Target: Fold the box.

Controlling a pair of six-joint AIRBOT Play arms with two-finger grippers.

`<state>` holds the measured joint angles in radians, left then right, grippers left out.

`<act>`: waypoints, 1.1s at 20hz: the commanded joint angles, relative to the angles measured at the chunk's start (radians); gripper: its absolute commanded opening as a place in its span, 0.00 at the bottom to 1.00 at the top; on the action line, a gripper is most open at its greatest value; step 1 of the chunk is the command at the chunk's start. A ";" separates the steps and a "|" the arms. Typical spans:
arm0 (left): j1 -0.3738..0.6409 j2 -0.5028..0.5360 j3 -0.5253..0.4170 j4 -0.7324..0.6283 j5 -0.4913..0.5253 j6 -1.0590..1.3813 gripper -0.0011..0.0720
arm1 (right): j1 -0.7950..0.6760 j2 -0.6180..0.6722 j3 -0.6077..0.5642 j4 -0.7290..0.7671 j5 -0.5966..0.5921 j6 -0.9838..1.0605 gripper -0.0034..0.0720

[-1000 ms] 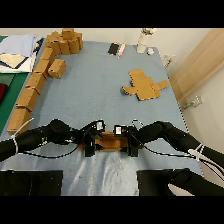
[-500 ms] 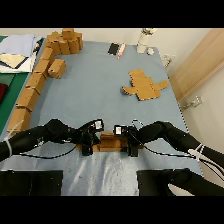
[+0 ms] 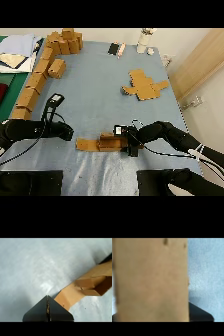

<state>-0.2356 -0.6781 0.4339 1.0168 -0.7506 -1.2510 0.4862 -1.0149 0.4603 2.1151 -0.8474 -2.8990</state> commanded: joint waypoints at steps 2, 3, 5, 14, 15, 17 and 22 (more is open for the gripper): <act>0.046 -0.072 -0.082 -0.126 -0.086 -0.181 0.03 | 0.000 0.000 0.000 0.000 0.000 0.000 0.63; 0.027 -0.111 -0.089 -0.212 -0.082 -0.127 0.03 | 0.000 0.000 0.000 0.000 0.000 0.000 0.63; -0.027 -0.174 -0.089 -0.342 -0.050 -0.049 0.03 | 0.000 0.000 0.000 0.000 0.000 0.000 0.63; -0.223 -0.316 -0.087 -0.470 0.145 -0.049 0.03 | 0.000 0.000 0.000 0.000 0.000 0.000 0.63; -0.232 -0.316 -0.081 -0.493 0.145 -0.032 0.03 | 0.000 0.000 0.000 0.000 0.000 0.000 0.63; -0.257 -0.305 -0.057 -0.501 0.134 -0.012 0.03 | 0.000 0.000 0.000 0.000 0.000 0.000 0.63; -0.269 -0.278 -0.017 -0.494 0.137 -0.009 0.03 | 0.000 0.000 0.000 0.000 0.000 0.000 0.63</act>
<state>-0.4950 -0.9646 0.3981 0.5289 -0.6170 -1.2678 0.4862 -1.0145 0.4606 2.1155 -0.8471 -2.8990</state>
